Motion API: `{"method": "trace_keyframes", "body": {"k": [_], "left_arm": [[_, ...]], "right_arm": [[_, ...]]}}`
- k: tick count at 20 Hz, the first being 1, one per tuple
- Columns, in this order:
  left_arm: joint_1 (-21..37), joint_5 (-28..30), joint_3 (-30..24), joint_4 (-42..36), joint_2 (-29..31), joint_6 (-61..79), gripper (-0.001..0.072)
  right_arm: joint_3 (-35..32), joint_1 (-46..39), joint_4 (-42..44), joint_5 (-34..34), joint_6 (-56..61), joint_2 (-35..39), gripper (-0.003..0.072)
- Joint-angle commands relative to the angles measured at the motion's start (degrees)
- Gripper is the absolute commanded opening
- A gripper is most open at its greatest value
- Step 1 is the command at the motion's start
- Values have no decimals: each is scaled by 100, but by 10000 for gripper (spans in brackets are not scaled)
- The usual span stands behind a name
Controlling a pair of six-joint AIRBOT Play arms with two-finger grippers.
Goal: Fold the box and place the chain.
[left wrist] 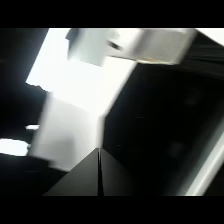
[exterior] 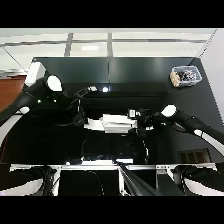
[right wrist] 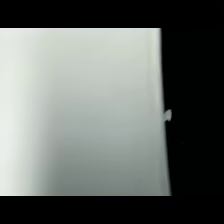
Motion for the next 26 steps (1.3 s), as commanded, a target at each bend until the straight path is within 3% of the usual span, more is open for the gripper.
{"method": "trace_keyframes", "body": {"k": [1,5,7,11,15,22,24,26], "left_arm": [[-186,-339,-575,-1620,26,17,21],[-426,1530,-634,-2761,28,422,21],[-417,2618,-634,-3018,28,446,22],[-420,3794,-634,-3016,-129,444,23],[-422,3893,-634,-3014,-442,444,23],[-422,2889,-634,-2931,-761,437,22],[-417,2894,-634,-2371,-599,302,19],[-380,3010,-638,-1416,-72,-367,19]], "right_arm": [[-4,4,-4,-4,-2,-4,471],[-4,4,-4,-2,-2,-4,470],[-4,4,-7,0,-2,-4,165],[-4,4,-4,-2,0,-4,167],[-4,4,-2,-2,0,-4,167],[-4,2,-4,-46,-4,-4,167],[-4,2,-4,-46,-4,-4,167],[-4,2,-4,-48,-4,-4,167]]}}
